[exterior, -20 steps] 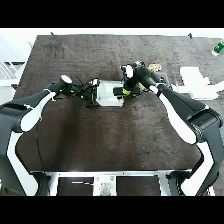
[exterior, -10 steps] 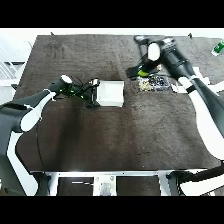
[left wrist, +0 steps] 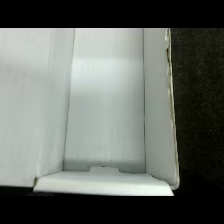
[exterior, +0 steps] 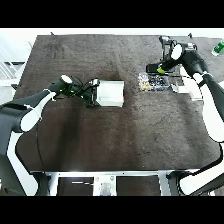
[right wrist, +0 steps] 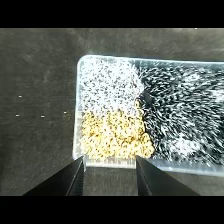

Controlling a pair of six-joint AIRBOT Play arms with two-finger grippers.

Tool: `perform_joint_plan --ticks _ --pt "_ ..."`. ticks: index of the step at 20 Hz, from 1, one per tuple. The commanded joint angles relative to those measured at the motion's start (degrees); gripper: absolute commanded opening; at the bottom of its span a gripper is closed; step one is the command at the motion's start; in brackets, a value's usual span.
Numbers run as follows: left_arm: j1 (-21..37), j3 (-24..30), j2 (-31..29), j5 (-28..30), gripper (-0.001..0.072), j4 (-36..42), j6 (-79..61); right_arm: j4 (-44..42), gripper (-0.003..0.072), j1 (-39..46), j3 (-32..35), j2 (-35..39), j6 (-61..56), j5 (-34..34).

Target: Fold the box and place the chain.

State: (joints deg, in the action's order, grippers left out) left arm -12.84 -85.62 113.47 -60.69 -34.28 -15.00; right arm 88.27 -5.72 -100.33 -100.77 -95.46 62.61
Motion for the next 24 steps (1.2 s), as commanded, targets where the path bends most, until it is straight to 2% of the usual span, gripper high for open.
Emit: perform_joint_plan --ticks 1,7,9,13,14,15,16,20,24 --pt "0.02 -0.02 -0.02 0.02 0.0623 -0.02 0.0 -3.74 0.0363 1.88 0.11 -4.44 3.19 -2.23" --pt "0.02 -0.02 -0.02 0.04 0.0623 0.0 0.0 -9.9 0.0347 1.68 0.11 -8.94 6.23 -1.66" --pt "0.02 -0.02 -0.02 0.04 0.0623 -0.02 0.0 -9.88 0.0291 1.42 0.11 -9.81 6.21 -0.24" --pt "0.02 -0.02 -0.02 0.04 0.0623 0.0 0.0 -9.66 0.0271 1.42 0.11 -10.84 6.21 1.11" --pt "0.02 -0.02 -0.02 0.04 0.0623 0.0 0.0 -9.64 0.0193 1.42 0.11 -10.88 6.21 1.11" --pt "0.02 -0.02 -0.02 0.04 0.0623 -0.02 0.0 -9.62 0.0066 1.42 0.04 -10.86 6.25 1.01" --pt "0.02 -0.02 -0.02 0.04 0.0623 0.0 0.0 -9.49 0.0011 1.42 -0.37 -10.78 6.21 1.01" --pt "0.02 -0.02 -0.02 0.04 0.0624 0.0 0.0 -9.22 0.001 1.22 -1.57 -7.58 6.19 1.55" --pt "0.02 -0.02 -0.02 0.04 0.0623 0.0 0.0 -9.22 0.0009 1.16 -1.57 0.48 7.13 1.44"
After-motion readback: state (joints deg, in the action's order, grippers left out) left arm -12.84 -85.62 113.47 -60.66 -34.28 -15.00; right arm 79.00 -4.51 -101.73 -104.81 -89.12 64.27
